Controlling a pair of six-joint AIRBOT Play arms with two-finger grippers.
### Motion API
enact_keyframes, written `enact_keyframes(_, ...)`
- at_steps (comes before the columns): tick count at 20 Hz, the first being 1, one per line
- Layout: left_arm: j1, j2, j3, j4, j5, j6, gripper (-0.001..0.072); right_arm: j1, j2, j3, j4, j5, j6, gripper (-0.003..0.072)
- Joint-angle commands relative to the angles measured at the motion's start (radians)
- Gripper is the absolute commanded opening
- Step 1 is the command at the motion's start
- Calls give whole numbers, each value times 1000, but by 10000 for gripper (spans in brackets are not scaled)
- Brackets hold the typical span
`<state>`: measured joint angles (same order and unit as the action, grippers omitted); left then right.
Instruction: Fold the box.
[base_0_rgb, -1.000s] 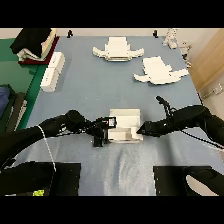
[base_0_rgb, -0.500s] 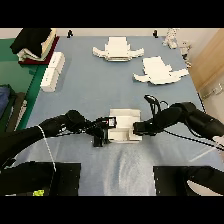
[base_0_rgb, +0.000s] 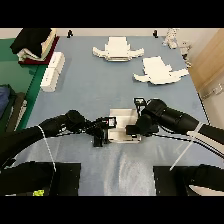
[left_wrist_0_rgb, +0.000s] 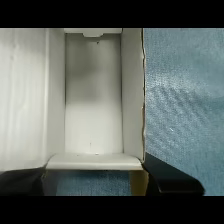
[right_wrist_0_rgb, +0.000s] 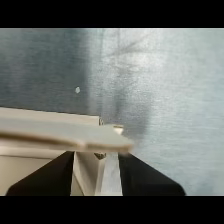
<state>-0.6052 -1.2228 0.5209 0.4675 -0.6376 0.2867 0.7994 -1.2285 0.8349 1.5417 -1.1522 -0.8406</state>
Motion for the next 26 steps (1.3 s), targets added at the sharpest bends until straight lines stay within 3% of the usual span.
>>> enact_keyframes(1,1,0,1,0,0,0,458,32,-50,15,-54,-34,94,427)
enact_keyframes(7,1,0,1,0,0,0,458,32,-56,26,-54,-7,159,423)
enact_keyframes(8,1,0,1,0,0,0,459,32,-56,26,-54,-7,169,392)
enact_keyframes(9,1,0,1,0,0,0,458,32,-56,26,-54,-6,170,288)
enact_keyframes(11,1,0,1,0,0,0,458,32,-56,26,-53,-5,169,3)
enact_keyframes(18,1,0,1,0,0,0,458,32,-56,26,-51,-4,169,6)
enact_keyframes(19,1,0,1,0,0,0,459,32,-56,26,-51,-4,169,128)
enact_keyframes(20,1,0,1,0,0,0,458,32,-55,26,-45,-5,169,342)
enact_keyframes(21,1,0,1,0,0,0,458,32,-51,26,-42,-8,166,375)
enact_keyframes(26,1,0,1,0,0,0,458,32,72,27,-43,-27,132,375)
